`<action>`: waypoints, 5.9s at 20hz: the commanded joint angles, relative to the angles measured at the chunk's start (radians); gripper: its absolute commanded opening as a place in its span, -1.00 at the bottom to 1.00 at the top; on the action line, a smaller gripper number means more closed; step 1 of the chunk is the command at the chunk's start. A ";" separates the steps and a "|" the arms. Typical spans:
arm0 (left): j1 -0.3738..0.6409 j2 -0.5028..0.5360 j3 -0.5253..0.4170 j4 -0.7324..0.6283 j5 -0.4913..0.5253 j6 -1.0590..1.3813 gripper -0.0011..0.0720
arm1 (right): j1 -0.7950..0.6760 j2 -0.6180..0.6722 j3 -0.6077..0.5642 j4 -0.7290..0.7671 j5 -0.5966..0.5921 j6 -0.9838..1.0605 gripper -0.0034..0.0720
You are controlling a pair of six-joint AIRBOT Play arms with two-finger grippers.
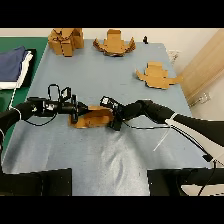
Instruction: Fold the box.
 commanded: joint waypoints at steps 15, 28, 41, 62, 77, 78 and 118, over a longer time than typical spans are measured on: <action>0.000 0.000 0.001 0.042 -0.006 0.001 -0.92 | -0.008 0.005 0.002 0.128 0.008 -0.372 0.89; 0.000 0.000 0.001 0.030 0.008 0.000 -0.92 | -0.008 -0.029 0.002 0.157 -0.017 -0.375 0.83; 0.002 0.000 0.002 0.018 0.008 0.001 -0.78 | -0.008 -0.032 0.002 0.164 -0.015 -0.374 0.27; -0.496 0.430 -0.084 0.387 0.697 -0.885 -0.94 | -0.008 -0.032 0.002 0.174 -0.060 -0.362 0.29; -0.399 -0.163 0.473 0.792 0.120 -1.257 -0.93 | -0.008 -0.032 0.002 0.172 -0.060 -0.363 0.29; -0.398 -0.185 0.495 0.792 0.067 -1.255 -0.93 | -0.008 -0.032 0.002 0.172 -0.060 -0.363 0.29; -0.418 0.289 -0.039 0.920 0.491 -1.030 -0.50 | -0.008 -0.032 0.002 0.173 -0.061 -0.363 0.29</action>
